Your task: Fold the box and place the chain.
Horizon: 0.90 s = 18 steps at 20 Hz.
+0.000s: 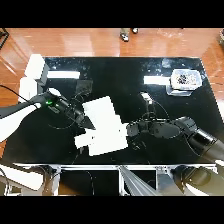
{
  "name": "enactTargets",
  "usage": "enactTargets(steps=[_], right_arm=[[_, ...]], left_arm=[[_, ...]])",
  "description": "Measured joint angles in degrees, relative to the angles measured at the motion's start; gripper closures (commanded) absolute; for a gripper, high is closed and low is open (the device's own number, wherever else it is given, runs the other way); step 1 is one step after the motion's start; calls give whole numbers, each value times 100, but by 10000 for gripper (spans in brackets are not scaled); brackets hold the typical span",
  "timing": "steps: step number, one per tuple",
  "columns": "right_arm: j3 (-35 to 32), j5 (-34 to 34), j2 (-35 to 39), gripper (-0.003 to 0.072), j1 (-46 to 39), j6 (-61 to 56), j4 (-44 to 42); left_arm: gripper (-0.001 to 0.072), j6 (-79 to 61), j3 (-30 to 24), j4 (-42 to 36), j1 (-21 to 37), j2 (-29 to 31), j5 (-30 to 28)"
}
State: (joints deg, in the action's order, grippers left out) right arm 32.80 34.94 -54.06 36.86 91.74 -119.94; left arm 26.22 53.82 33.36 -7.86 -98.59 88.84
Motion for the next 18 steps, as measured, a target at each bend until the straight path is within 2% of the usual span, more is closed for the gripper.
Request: enactTargets(steps=[1, 3, 5, 6, 9, 10, 11, 13, 14, 16, 17, 18], right_arm=[[0, 0, 0, 666, 0, 0, 0], [0, 0, 0, 666, 0, 0, 2], [0, 2, 0, 665, 0, 0, 2], [0, 2, 0, 666, 0, 0, 2], [0, 0, 0, 666, 0, 0, 2], [0, 0, 0, 666, 0, -2, 4], [0, -2, 0, 666, 0, 0, 2], [0, -11, 0, 666, 0, -2, 7], [0, -17, 0, 665, 0, -2, 7], [0, -28, 0, 664, 0, -2, 7], [0, -37, 0, 551, 0, -2, 7], [0, -48, 0, 145, -2, -4, 7]], left_arm=[[176, -61, 2, 2, -17, -11, -13], [179, -214, 2, 11, -37, -22, -22], [360, -337, 2, 17, -48, -28, -28], [402, -380, 2, 22, -52, -28, -31], [402, -452, 4, 28, -59, -33, -28], [423, -468, 4, 35, -59, -33, -28], [492, -485, 4, 50, -59, -33, -24], [552, -503, 4, 94, -59, -33, -11], [678, -505, 4, 111, -59, -33, -9], [692, -564, 11, 153, -59, -33, 17], [693, -636, 28, 173, -61, -33, 15], [694, -710, 52, 181, -72, -33, 11]])
